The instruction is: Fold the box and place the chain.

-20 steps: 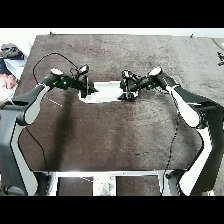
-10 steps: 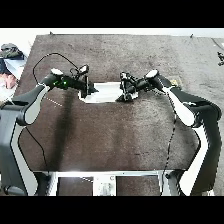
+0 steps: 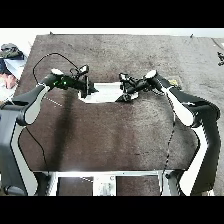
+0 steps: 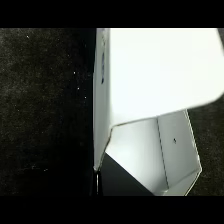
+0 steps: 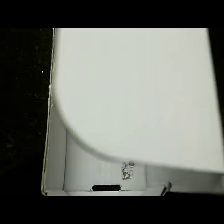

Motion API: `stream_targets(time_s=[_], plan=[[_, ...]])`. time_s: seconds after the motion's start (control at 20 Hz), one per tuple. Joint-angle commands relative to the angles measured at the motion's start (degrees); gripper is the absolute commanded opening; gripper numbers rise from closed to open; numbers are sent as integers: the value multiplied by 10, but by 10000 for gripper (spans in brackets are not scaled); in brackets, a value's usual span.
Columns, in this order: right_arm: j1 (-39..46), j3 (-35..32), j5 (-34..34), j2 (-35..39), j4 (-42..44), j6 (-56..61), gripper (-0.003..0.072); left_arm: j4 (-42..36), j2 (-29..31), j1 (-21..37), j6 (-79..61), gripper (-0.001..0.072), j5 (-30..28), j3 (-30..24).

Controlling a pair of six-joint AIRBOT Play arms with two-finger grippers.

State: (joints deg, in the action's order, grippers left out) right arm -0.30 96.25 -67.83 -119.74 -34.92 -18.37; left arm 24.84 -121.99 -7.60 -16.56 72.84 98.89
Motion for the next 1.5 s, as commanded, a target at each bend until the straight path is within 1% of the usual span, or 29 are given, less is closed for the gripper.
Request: stream_targets(time_s=[0.0,0.1,0.15,1.45], plan=[[0,1,2,0,0,0,476,0,0,0,0,12,0,0],[0,1,3,0,-3,0,439,0,0,0,0,12,0,0],[0,1,4,0,-7,0,434,0,0,0,0,12,0,0],[0,0,10,0,-9,0,435,-1,0,0,0,13,1,0]])
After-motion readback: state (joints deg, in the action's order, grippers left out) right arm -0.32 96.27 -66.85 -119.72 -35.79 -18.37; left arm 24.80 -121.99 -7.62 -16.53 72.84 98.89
